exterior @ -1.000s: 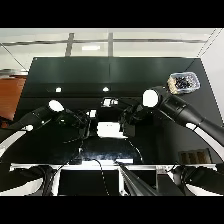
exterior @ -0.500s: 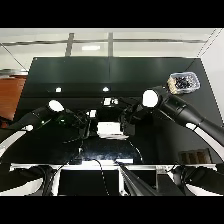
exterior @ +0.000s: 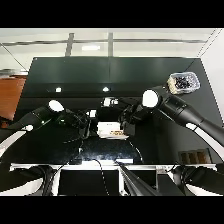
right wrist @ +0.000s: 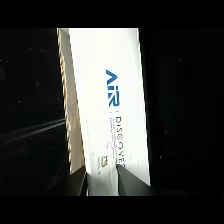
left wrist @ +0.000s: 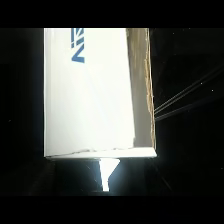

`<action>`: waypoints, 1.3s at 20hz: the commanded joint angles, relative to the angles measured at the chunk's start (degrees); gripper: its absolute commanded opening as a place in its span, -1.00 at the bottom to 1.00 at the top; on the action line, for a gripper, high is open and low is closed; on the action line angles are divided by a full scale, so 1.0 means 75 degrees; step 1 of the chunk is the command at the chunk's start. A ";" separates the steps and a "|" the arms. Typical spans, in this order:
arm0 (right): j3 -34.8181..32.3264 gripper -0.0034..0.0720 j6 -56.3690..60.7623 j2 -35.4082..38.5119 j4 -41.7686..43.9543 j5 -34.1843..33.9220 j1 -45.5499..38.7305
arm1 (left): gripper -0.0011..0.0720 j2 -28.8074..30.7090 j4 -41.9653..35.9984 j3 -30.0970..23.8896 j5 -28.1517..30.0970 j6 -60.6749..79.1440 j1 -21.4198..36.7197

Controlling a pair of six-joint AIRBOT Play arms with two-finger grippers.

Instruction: Fold the box and place the chain.

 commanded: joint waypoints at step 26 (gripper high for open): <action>-0.0009 -0.14 0.0009 -0.0052 -0.0213 0.0204 0.0023 | 0.31 -0.0006 0.0003 -0.0006 0.0000 0.0003 0.0000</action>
